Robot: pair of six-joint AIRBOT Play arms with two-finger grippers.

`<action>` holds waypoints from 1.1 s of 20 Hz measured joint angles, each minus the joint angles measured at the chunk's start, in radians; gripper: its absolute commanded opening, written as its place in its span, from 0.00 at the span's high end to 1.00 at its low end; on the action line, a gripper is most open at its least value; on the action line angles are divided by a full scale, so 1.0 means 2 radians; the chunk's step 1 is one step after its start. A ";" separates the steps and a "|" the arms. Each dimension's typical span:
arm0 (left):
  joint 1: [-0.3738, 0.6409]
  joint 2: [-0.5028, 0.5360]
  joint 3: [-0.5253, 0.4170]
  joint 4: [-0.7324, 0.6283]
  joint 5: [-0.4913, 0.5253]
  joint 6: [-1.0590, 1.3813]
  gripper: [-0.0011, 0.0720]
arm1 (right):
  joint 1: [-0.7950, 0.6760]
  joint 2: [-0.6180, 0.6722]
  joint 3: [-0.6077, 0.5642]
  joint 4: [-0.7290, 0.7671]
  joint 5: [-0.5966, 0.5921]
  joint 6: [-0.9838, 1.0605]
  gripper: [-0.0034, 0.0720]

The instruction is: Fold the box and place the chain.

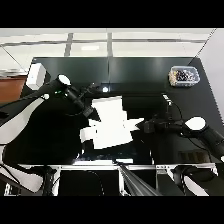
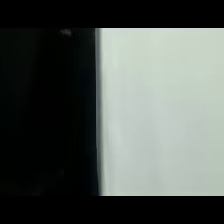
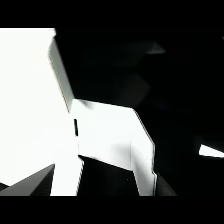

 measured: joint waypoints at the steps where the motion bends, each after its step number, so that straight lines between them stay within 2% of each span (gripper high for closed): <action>1: 0.000 0.004 0.004 0.000 -0.002 -0.005 0.96 | -0.011 0.000 0.018 -0.017 0.022 0.000 0.01; 3: -0.005 0.024 0.004 0.000 -0.002 -0.014 0.96 | -0.037 0.000 0.065 -0.065 0.078 0.000 0.01; 5: -0.016 0.057 -0.015 0.000 0.017 -0.009 0.96 | -0.059 0.000 0.108 -0.123 0.127 0.000 0.01; 8: -0.046 0.111 -0.062 -0.001 0.102 0.042 0.95 | -0.075 0.000 0.142 -0.203 0.128 -0.004 0.01; 11: -0.081 0.129 -0.086 0.011 0.177 0.140 0.96 | -0.080 0.000 0.155 -0.238 0.096 -0.007 0.01; 14: -0.113 0.130 -0.096 0.038 0.249 0.205 0.95 | -0.081 -0.002 0.146 -0.238 0.084 -0.036 0.01; 17: -0.129 0.124 -0.100 0.045 0.310 0.234 0.95 | -0.075 -0.003 0.115 -0.200 0.087 -0.127 0.01; 22: -0.132 0.112 -0.102 0.046 0.324 0.235 0.95 | -0.046 -0.004 0.064 -0.148 0.089 -0.266 0.01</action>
